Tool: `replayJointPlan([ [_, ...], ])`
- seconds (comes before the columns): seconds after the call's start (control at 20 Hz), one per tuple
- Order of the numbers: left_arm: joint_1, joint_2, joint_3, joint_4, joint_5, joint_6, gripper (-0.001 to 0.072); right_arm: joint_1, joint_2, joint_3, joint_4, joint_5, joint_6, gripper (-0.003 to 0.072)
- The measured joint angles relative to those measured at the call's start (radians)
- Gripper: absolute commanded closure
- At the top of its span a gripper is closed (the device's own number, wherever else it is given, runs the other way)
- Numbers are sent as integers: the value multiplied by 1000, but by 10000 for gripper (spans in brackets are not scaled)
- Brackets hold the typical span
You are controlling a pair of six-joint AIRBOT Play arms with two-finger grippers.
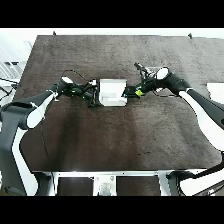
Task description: Fold the box and place the chain.
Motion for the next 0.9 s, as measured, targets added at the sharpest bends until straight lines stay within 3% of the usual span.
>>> replayJointPlan([
  [0.9, 2, 0, 0, 0, -6, -1, 433, 90, -77, 109, -203, 9, 220, 269],
])
